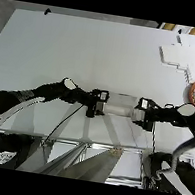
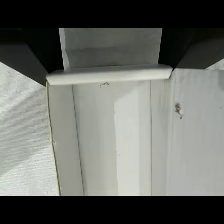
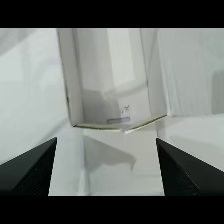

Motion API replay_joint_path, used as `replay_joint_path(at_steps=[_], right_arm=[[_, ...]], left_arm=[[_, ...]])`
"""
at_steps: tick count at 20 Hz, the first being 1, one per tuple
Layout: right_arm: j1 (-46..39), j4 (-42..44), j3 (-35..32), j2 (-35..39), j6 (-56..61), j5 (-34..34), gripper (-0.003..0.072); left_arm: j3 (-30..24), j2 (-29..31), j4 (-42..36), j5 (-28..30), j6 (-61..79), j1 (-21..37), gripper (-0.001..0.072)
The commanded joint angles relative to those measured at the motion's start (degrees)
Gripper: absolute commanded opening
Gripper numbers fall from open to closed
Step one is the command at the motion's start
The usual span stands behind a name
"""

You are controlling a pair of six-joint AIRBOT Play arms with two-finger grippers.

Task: Fold the box and place the chain.

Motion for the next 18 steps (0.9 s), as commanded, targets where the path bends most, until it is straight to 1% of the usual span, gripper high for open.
replay_joint_path(at_steps=[1,3,4,5,6,7,8,9,11,13,14,16,18], right_arm=[[-0.02,-3.54,0.02,10.08,7.93,5.05,0.0640],[-0.02,-2.80,0.02,16.00,8.09,5.62,0.0638],[-0.02,-0.57,0.02,18.03,8.07,5.46,0.0636],[0.02,4.35,0.00,19.15,8.00,5.33,0.0526],[0.02,10.54,0.00,19.08,7.21,5.42,0.0311],[0.02,15.80,0.00,18.51,5.27,5.38,0.0136],[0.02,20.11,0.00,17.46,2.23,5.11,0.0010],[0.02,23.15,0.00,16.00,0.48,3.50,0.0012],[0.02,26.86,0.00,11.23,0.28,-2.67,0.0012],[0.02,28.70,0.00,4.44,0.66,-9.16,0.0012],[0.02,29.86,0.00,1.01,2.73,-11.47,0.0012],[0.02,30.53,0.00,-5.42,8.13,-14.88,0.0012],[0.02,29.59,0.00,-10.49,8.50,-15.06,0.0012]], left_arm=[[0.07,0.07,0.02,0.09,0.02,0.07,0.0274],[0.07,0.07,0.02,0.04,0.02,0.07,0.0274],[0.07,0.07,0.02,0.07,0.02,0.07,0.0274],[0.07,0.07,0.02,0.07,0.02,0.07,0.0274],[0.07,0.07,0.02,0.07,0.02,0.07,0.0274],[0.07,0.07,0.02,0.07,0.02,0.07,0.0274],[0.07,0.07,0.02,0.07,0.02,0.07,0.0274],[0.07,0.07,0.02,0.07,0.02,0.07,0.0274],[0.07,0.07,0.02,0.07,0.02,0.07,0.0274],[0.07,0.07,0.04,0.07,0.02,0.07,0.0274],[0.07,0.07,0.02,0.07,0.02,0.07,0.0274],[0.07,0.07,0.02,0.07,0.02,0.07,0.0274],[0.07,0.07,0.02,0.04,0.02,0.07,0.0274]])
